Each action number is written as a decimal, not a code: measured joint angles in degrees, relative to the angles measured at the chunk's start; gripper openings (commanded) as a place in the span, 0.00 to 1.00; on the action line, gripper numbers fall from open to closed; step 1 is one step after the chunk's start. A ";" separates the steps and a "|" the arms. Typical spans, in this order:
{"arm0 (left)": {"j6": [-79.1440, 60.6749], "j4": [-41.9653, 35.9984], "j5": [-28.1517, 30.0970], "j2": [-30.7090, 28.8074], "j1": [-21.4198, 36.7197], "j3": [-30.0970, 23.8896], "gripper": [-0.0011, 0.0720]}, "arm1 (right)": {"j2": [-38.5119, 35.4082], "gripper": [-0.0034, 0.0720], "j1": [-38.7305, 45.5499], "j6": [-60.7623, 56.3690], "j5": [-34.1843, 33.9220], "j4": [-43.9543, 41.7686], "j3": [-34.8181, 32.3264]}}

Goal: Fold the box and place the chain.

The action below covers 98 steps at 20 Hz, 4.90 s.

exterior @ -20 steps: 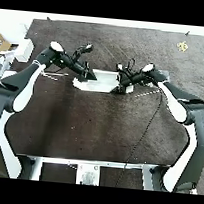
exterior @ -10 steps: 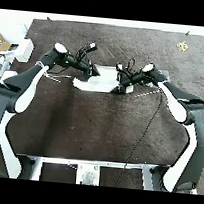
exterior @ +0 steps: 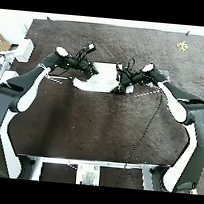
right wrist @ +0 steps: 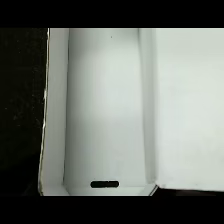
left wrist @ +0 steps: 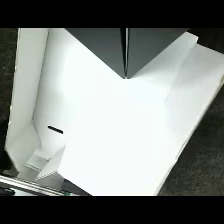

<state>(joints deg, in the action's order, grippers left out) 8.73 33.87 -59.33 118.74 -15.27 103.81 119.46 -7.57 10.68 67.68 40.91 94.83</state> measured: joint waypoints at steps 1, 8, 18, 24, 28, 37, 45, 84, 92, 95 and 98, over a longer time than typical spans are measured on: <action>0.17 0.04 0.26 0.17 0.00 -0.22 0.03 | 0.00 0.72 0.00 -0.02 0.00 0.00 0.00; 0.28 0.24 0.20 0.44 0.00 -1.09 0.03 | 0.00 0.72 0.02 -0.02 0.02 0.00 0.00; -0.70 -1.25 -2.45 -7.39 2.47 -0.96 0.03 | 0.00 0.72 0.00 0.04 -0.02 0.07 0.00; -2.89 2.19 -11.82 -14.78 6.64 -1.22 0.98 | 0.00 0.72 0.00 0.04 -0.02 0.07 0.00; -7.65 11.50 -13.07 -15.54 5.25 -5.92 0.98 | 0.00 0.72 0.00 0.04 -0.02 0.04 0.00; -13.46 13.22 -5.25 -11.89 3.17 -15.13 0.90 | 0.00 0.72 -0.02 0.02 -0.02 0.04 0.00; -15.37 12.74 -1.81 -10.69 1.92 -15.74 0.91 | 0.00 0.72 -0.02 0.00 -0.02 0.04 0.00; -17.09 4.33 4.85 -8.46 -0.13 -15.78 0.33 | 0.00 0.72 -0.02 0.02 0.00 0.04 0.00; -20.74 -0.81 2.51 -7.08 -0.13 -15.76 0.33 | -0.09 0.72 -0.02 0.13 0.13 0.31 0.00; -21.00 -1.18 1.40 -7.02 -0.13 -15.76 0.39 | -0.09 0.72 -0.02 0.17 0.13 0.31 0.00; -21.31 -1.66 -0.22 -6.93 -0.42 -15.80 0.45 | -0.09 0.72 -0.02 0.02 0.13 0.20 0.00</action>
<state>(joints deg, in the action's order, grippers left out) -12.58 32.21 -59.55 111.81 -15.68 88.01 119.37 -7.60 10.70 67.81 41.10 94.83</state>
